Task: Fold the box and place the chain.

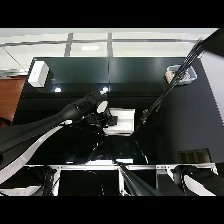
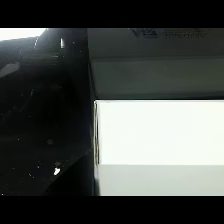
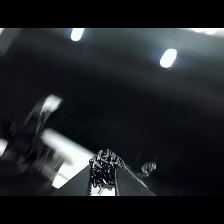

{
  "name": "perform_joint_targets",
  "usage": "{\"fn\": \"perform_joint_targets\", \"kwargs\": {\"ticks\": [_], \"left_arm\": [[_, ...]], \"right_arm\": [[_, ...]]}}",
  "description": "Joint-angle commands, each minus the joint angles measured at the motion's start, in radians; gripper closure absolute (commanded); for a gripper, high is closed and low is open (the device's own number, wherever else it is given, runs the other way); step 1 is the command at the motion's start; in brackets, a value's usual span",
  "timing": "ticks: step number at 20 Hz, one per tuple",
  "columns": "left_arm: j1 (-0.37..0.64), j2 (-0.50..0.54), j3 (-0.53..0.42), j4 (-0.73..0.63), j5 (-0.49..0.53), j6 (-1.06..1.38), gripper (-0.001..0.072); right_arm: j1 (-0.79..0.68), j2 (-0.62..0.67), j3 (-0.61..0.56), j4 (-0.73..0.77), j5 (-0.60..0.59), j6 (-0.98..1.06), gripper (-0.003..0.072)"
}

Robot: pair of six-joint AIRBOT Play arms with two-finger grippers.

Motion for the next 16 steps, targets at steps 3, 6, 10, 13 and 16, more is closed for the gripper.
{"fn": "perform_joint_targets", "kwargs": {"ticks": [3,6,10,13,16], "left_arm": [[0.000,0.000,0.000,0.000,0.002,0.000,0.0681],[0.000,0.000,0.000,0.000,0.002,0.000,0.0681],[0.000,0.000,0.000,0.000,0.002,0.000,0.0681],[0.000,0.000,0.000,0.000,0.000,0.000,0.0681],[0.000,0.000,0.000,0.000,0.000,0.000,0.0681]], "right_arm": [[0.158,0.011,-0.256,0.039,-0.078,-0.008,0.0667],[0.193,0.011,-0.428,0.182,-0.188,-0.045,0.0667],[0.261,0.010,-0.640,0.283,-0.389,-0.082,0.0667],[0.275,0.010,-0.752,0.294,-0.467,-0.082,0.0666],[0.275,0.010,-0.853,0.296,-0.519,-0.080,0.0666]]}}
